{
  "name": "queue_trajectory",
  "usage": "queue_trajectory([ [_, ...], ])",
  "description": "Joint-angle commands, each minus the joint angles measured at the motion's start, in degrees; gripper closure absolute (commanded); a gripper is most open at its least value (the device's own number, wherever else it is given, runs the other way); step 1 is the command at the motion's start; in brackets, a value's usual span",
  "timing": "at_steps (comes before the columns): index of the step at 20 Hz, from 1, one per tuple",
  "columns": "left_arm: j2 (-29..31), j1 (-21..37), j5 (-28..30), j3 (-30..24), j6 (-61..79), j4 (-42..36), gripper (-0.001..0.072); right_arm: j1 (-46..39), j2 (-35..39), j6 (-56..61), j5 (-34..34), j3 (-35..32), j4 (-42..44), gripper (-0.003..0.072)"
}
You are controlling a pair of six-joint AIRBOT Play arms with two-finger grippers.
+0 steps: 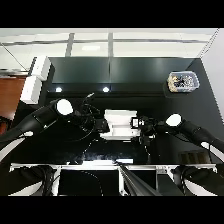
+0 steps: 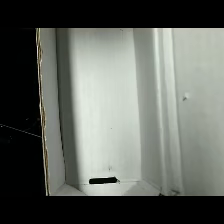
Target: Fold the box and place the chain.
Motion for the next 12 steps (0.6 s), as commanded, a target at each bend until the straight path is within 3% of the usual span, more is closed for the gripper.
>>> queue_trajectory([
  [1,0.0,-2.6,1.3,1.3,-8.0,5.2,0.0163,0.0,0.0,0.0,0.0,0.0,0.0,0.0441],
  [6,-0.1,-5.6,4.5,3.0,-11.1,5.6,0.0210,0.0,0.0,0.0,0.0,0.0,0.0,0.0441],
  [12,-0.5,-7.8,5.2,3.0,-22.4,17.4,0.0211,0.0,0.0,0.0,0.0,0.0,0.0,0.0442],
])
